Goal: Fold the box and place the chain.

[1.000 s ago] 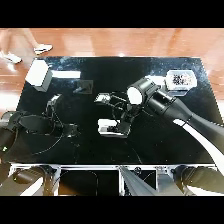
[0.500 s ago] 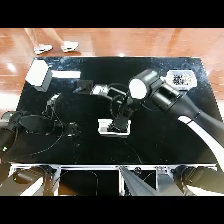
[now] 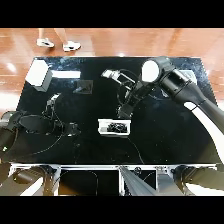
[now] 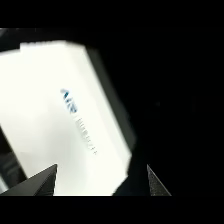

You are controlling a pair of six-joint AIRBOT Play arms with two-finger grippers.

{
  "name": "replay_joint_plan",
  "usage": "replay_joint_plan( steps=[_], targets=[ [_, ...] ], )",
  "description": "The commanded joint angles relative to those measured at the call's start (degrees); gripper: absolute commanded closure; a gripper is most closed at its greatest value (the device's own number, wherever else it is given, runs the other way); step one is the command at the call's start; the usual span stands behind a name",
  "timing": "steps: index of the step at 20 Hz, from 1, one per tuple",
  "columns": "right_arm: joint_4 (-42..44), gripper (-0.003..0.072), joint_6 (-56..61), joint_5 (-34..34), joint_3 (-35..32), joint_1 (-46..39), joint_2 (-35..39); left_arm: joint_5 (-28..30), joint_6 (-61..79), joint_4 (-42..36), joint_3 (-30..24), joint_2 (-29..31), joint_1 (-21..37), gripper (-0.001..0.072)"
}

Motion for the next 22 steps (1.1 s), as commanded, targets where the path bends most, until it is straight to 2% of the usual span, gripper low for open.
replay_joint_plan(
  steps=[1,4,9,13,17,22],
  targets=[
    [2.4,-0.0034,-3.0,1.3,-4.0,1.4,-0.6,0.2,0.0,0.0,0.0,0.0,0.0,0.0200],
    [2.1,-0.0034,-5.3,0.1,-6.2,5.0,-0.6,0.2,0.0,0.0,0.0,0.0,0.0,0.0200],
    [-4.8,-0.0034,-5.1,-1.9,-7.9,9.7,-0.6,0.2,0.0,0.0,0.0,0.0,0.0,0.0200],
    [-5.6,-0.0034,-3.8,-1.9,-7.9,11.1,-0.5,0.2,0.0,0.0,0.0,0.0,0.0,0.0200],
    [-10.4,-0.0034,-1.9,-3.6,-7.9,11.6,-0.5,0.2,0.0,0.0,0.0,0.0,0.0,0.0200],
    [-11.0,-0.0034,-1.8,-5.8,-7.9,11.6,-0.5,0.1,0.0,0.0,0.0,0.0,0.0,0.0200]
  ],
)
